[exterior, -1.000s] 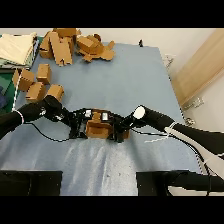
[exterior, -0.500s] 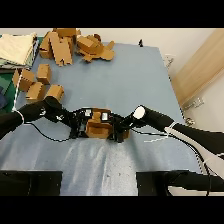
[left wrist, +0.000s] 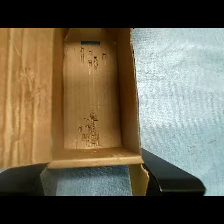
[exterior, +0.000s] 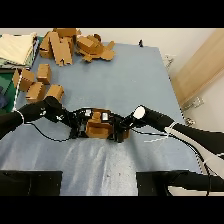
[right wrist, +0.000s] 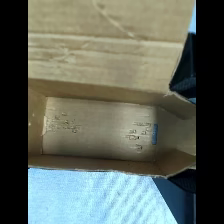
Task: Fold the box.
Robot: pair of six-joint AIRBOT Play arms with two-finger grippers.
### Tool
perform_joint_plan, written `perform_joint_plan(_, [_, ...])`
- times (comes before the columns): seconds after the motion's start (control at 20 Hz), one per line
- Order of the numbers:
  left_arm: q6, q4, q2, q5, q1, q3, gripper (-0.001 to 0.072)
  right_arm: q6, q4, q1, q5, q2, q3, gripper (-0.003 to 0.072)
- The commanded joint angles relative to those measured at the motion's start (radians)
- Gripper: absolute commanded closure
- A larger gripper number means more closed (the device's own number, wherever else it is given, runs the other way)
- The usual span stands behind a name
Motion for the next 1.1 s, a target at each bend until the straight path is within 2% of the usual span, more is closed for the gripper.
perform_joint_plan(0.0, [0.0,0.0,0.0,0.0,0.0,0.0,0.0247,0.0,0.003,0.0,0.001,0.001,0.0,0.0136])
perform_joint_plan(0.35, [-0.001,0.0,0.0,0.001,0.0,0.0,0.0247,0.05,-0.004,-0.002,0.0,0.002,0.0,0.0117])
perform_joint_plan(0.4, [-0.001,0.0,0.0,0.0,0.0,0.0,0.0247,0.055,-0.024,-0.002,0.001,0.003,0.002,0.0092])
perform_joint_plan(0.6, [-0.001,0.0,0.0,0.0,0.0,0.0,0.0246,0.166,-0.117,-0.002,0.004,0.004,0.002,0.009])
perform_joint_plan(0.85, [-0.002,0.0,0.0,0.001,0.0,0.0,0.0246,0.242,-0.128,-0.002,0.018,0.032,0.002,0.0091])
perform_joint_plan(1.05, [-0.004,0.0,0.0,0.0,0.0,0.0,0.0246,0.326,-0.193,-0.002,0.053,0.066,0.002,0.0091])
